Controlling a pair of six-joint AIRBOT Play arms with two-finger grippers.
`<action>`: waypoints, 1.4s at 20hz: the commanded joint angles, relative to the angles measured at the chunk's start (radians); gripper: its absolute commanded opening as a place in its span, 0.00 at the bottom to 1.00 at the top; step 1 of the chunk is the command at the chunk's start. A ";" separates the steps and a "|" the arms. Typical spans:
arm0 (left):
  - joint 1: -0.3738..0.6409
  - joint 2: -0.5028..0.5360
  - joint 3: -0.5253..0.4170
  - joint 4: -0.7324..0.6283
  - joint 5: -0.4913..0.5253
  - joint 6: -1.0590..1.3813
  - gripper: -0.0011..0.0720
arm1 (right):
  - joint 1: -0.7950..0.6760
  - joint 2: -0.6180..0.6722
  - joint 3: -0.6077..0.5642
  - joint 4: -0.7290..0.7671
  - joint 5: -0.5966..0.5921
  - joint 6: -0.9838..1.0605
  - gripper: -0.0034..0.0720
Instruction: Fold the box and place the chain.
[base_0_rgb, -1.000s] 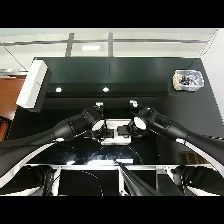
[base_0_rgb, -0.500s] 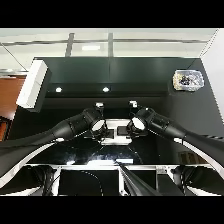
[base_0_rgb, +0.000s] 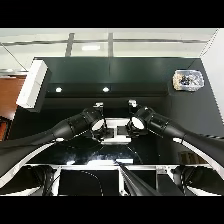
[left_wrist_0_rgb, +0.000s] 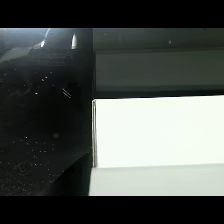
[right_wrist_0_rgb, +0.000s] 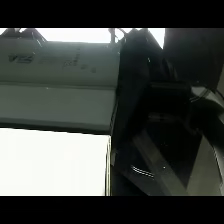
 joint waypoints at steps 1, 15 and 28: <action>0.000 -0.001 0.001 0.001 -0.001 0.003 0.06 | 0.001 0.001 0.005 0.005 -0.003 -0.003 0.07; 0.000 -0.001 0.001 0.000 -0.005 0.003 0.06 | -0.004 0.426 0.055 -0.527 0.269 -0.332 0.56; 0.000 -0.001 0.001 0.000 -0.009 0.003 0.06 | -1.017 0.007 0.287 -0.422 -0.239 -0.147 0.58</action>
